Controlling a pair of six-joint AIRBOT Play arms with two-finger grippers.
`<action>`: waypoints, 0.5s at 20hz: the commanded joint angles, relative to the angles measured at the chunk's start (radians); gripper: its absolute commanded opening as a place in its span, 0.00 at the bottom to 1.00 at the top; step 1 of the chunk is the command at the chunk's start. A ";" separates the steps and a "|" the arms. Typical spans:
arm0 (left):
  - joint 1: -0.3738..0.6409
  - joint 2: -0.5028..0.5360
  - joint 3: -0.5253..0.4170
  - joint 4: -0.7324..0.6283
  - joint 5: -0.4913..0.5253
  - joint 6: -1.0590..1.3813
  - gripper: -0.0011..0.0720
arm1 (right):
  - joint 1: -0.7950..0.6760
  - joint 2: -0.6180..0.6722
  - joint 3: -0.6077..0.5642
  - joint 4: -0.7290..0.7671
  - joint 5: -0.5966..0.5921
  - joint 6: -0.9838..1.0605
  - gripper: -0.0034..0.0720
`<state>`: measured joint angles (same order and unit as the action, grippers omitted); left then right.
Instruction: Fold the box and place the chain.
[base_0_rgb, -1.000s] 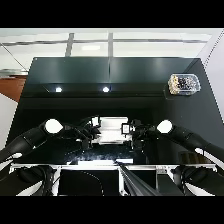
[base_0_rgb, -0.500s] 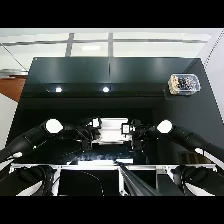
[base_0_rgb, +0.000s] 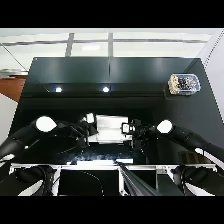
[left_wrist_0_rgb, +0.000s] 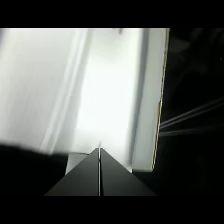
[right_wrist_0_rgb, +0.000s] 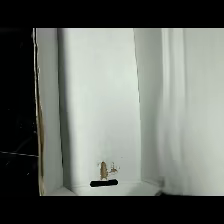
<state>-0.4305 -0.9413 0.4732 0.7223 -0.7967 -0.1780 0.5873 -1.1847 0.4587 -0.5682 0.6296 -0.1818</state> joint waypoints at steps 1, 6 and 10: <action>0.180 0.142 0.010 0.156 -0.048 -0.372 0.06 | 0.001 0.000 0.000 -0.002 0.005 -0.001 0.67; 0.523 0.184 -0.009 0.287 -0.185 -0.851 0.06 | 0.001 0.000 0.000 -0.002 0.005 -0.001 0.67; 0.631 0.119 -0.111 0.199 -0.266 -1.112 0.06 | 0.001 0.000 0.000 -0.002 0.005 -0.001 0.67</action>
<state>0.1123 -0.7944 0.4164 0.9577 -0.9821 -1.0630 0.5873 -1.1847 0.4587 -0.5701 0.6350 -0.1829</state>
